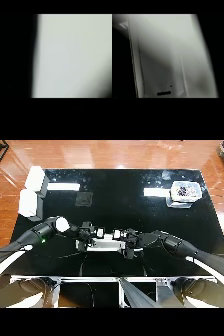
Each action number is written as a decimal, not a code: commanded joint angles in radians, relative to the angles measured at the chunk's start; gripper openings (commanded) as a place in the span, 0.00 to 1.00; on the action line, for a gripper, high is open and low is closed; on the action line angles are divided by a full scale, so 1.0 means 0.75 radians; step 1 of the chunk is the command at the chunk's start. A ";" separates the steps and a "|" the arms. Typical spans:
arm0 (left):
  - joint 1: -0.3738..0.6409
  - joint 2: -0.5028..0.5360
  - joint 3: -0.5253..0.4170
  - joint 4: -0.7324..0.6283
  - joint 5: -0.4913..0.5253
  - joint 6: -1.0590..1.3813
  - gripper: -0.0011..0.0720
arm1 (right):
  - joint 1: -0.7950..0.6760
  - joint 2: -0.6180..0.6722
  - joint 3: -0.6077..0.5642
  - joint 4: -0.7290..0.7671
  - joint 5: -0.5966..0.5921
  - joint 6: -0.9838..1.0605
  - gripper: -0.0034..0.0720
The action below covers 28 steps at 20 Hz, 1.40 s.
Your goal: Fold the box and place the chain.
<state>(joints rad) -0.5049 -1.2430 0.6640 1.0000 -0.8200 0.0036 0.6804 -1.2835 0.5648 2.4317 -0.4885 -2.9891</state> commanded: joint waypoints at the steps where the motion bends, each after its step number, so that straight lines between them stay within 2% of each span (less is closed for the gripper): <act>1: -0.001 0.038 0.001 -0.017 0.006 -0.016 0.44 | 0.000 -0.001 -0.001 -0.006 0.008 0.001 0.07; 3: 0.002 0.080 0.001 -0.016 0.010 -0.032 0.80 | 0.000 -0.001 -0.001 -0.006 0.008 0.001 0.07; 4: 0.002 0.104 0.001 -0.006 0.016 -0.086 0.89 | 0.000 -0.001 -0.001 -0.006 0.008 0.001 0.07; 10: 0.002 0.281 0.001 0.372 -0.041 -0.541 0.89 | 0.000 -0.001 -0.001 -0.007 0.008 0.001 0.07; 14: 0.007 0.415 0.001 0.434 -0.145 -0.787 0.88 | 0.000 -0.001 0.000 -0.007 0.008 0.001 0.07; 16: 0.026 0.466 0.001 0.430 -0.219 -0.969 0.80 | 0.000 -0.001 -0.001 -0.007 0.008 0.001 0.07; 17: 0.044 0.482 0.001 0.413 -0.280 -1.053 0.46 | 0.000 -0.001 -0.001 -0.007 0.008 0.001 0.07; 18: 0.070 0.489 0.001 0.364 -0.355 -1.072 0.03 | 0.001 -0.001 0.000 -0.007 0.008 0.001 0.07; 21: 0.156 0.489 -0.001 0.094 -0.507 -1.057 0.04 | 0.000 -0.001 -0.001 -0.007 0.008 0.001 0.07; 23: 0.171 0.489 -0.034 -0.169 -0.468 -0.984 0.04 | 0.000 -0.001 0.000 -0.007 0.008 0.001 0.07; 25: 0.171 0.487 -0.110 -0.422 -0.254 -0.866 0.04 | 0.000 -0.001 -0.001 -0.007 0.008 0.001 0.07; 26: 0.171 0.484 -0.148 -0.501 -0.123 -0.844 0.04 | 0.000 -0.001 0.000 -0.007 0.008 0.001 0.07; 28: 0.171 0.469 -0.190 -0.592 0.033 -0.781 0.04 | 0.000 -0.001 0.000 -0.007 0.002 0.001 0.07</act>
<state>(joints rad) -0.3824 -0.8837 0.5713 0.7609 -0.9745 -0.6594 0.6804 -1.2846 0.5652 2.4260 -0.4824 -2.9883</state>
